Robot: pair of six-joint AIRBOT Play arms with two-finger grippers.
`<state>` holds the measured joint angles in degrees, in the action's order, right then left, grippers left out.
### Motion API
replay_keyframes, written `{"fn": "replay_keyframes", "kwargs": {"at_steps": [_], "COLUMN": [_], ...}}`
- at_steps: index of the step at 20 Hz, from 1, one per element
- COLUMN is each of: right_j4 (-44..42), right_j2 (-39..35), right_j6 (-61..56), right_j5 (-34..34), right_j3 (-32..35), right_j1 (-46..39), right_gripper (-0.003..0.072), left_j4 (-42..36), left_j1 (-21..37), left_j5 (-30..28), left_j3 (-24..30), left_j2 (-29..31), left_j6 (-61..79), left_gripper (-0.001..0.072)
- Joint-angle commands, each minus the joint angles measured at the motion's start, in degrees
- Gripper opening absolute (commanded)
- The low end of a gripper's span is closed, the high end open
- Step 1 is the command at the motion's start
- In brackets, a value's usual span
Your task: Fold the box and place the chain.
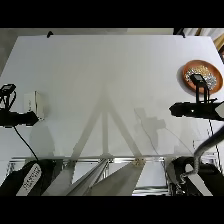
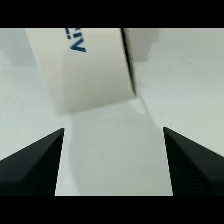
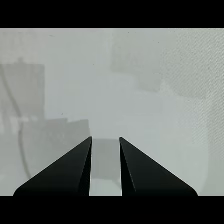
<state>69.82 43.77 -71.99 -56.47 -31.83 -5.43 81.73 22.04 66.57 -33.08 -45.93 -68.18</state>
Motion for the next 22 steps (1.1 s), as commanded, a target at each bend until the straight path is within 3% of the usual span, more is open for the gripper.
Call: {"fn": "replay_keyframes", "kwargs": {"at_steps": [1, 2, 4, 5, 6, 14, 22], "right_j4": [0.02, 0.02, 0.02, 0.02, 0.02, 0.0, 0.02], "right_j2": [-0.02, -0.02, -0.02, -0.02, -0.02, -0.02, -0.02], "right_j6": [0.0, 0.0, 0.0, 0.0, 0.0, 0.0, 0.0], "right_j5": [0.37, 0.37, 0.37, 0.37, 0.37, 0.37, 0.37], "right_j3": [-0.07, -0.07, -0.07, -0.07, -0.07, -0.07, -0.07], "right_j1": [0.0, 0.0, 0.0, 0.0, 0.0, 0.0, 0.0], "right_gripper": [0.0199, 0.0199, 0.0199, 0.0199, 0.0199, 0.0199, 0.0199], "left_j4": [-2.4, -2.4, -2.29, -2.54, -2.67, -3.13, -7.76], "left_j1": [-2.34, -2.49, -2.38, -2.38, -2.38, -2.51, -2.51], "left_j5": [10.43, 14.62, 20.26, 21.4, 21.79, 20.28, 16.5], "left_j3": [0.02, 0.04, 0.04, 0.04, 0.04, 0.07, 0.09], "left_j2": [8.28, 10.49, 14.38, 16.24, 18.16, 30.64, 31.78], "left_j6": [-2.69, -4.31, -5.38, -5.38, -5.38, -5.33, -5.18], "left_gripper": [0.0692, 0.0575, 0.0179, 0.006, 0.0006, 0.0011, 0.0012]}}
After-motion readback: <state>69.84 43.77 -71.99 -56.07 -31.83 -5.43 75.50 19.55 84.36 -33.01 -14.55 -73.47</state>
